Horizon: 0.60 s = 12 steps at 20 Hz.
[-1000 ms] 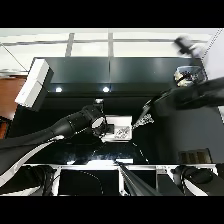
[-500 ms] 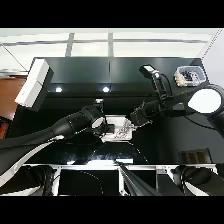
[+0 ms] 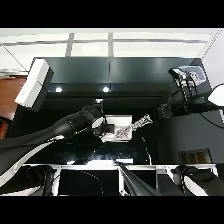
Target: Fold the box and place the chain.
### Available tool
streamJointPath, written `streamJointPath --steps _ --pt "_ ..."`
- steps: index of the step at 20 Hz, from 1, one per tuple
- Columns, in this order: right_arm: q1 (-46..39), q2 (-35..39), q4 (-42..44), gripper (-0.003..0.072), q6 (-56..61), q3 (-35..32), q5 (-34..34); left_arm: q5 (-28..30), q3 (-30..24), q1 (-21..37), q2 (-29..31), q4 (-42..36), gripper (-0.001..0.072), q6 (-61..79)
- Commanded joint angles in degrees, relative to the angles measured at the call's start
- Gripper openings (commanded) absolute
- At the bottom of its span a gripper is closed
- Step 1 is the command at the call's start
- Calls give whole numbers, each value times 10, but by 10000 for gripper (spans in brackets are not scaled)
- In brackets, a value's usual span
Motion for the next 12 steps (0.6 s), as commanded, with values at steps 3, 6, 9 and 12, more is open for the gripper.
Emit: streamJointPath --steps 3,6,9,12 --pt "-28 -6 37 713 -216 -90 -140 0 0 0 0 0 33 0" --pt "14 -48 36 713 -364 -90 -150 0 0 0 0 0 33 0" --pt "62 -106 41 712 -583 -90 -158 0 0 0 0 0 33 0" --pt "91 -148 43 712 -635 -90 -155 0 0 0 0 0 33 0"
